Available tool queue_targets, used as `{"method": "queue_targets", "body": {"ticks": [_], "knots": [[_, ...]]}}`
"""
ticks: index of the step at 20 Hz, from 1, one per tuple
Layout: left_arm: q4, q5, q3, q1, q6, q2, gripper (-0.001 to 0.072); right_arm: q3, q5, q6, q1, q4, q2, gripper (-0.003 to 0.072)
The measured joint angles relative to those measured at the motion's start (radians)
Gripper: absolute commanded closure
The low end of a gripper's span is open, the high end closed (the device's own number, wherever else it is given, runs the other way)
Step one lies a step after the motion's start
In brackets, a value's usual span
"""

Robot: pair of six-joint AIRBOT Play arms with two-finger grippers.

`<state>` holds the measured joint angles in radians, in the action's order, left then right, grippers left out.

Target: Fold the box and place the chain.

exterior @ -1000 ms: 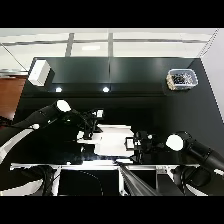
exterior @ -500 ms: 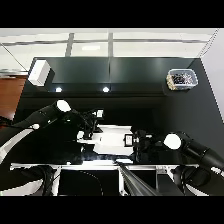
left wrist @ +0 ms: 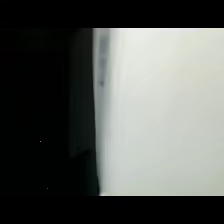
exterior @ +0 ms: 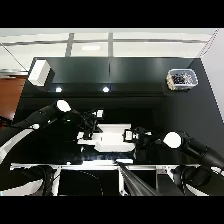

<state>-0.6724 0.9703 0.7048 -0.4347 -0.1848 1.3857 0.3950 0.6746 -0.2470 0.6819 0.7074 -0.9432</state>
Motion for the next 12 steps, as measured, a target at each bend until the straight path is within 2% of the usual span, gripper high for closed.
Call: {"method": "queue_targets", "body": {"ticks": [12], "knots": [[0.001, 0.001, 0.000, 0.000, -0.003, 0.000, 0.0679, 0.071, 0.003, -0.032, -0.061, 0.131, 0.012, 0.0003]]}}
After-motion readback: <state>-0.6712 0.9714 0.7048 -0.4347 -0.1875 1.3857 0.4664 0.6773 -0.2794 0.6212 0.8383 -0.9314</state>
